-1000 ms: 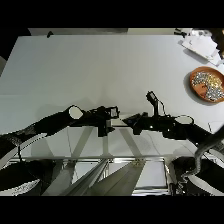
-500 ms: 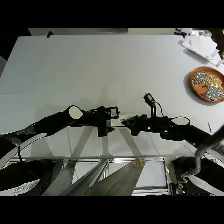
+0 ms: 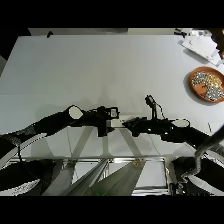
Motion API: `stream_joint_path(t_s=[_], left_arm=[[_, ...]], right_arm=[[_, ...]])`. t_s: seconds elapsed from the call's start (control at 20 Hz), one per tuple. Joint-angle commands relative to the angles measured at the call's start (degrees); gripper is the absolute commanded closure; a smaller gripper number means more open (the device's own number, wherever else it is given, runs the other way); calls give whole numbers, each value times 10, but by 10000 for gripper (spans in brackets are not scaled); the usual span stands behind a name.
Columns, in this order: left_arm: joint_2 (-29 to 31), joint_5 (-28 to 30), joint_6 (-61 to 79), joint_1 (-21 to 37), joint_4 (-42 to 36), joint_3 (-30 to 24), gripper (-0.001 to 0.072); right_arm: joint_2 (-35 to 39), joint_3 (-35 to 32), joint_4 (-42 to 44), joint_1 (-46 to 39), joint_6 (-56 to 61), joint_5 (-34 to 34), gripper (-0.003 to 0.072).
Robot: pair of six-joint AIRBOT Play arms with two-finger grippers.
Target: Fold the box and place the chain.
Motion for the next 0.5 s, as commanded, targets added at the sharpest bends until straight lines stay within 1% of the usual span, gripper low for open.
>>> stream_joint_path(t_s=[0.0, 0.15, 0.35, 0.45], left_arm=[[0, 0, -1, 0, -1, 0, 356], [0, 0, -1, 0, -1, 0, 356], [0, 0, -1, 0, -1, 0, 356], [0, 0, -1, 0, -1, 0, 356]], right_arm=[[6, -1, 19, 0, -5, -4, 676], [27, 9, 29, 0, -9, -3, 676], [35, 14, 29, 0, -9, 3, 676], [56, 28, 28, 0, -12, -2, 676]])
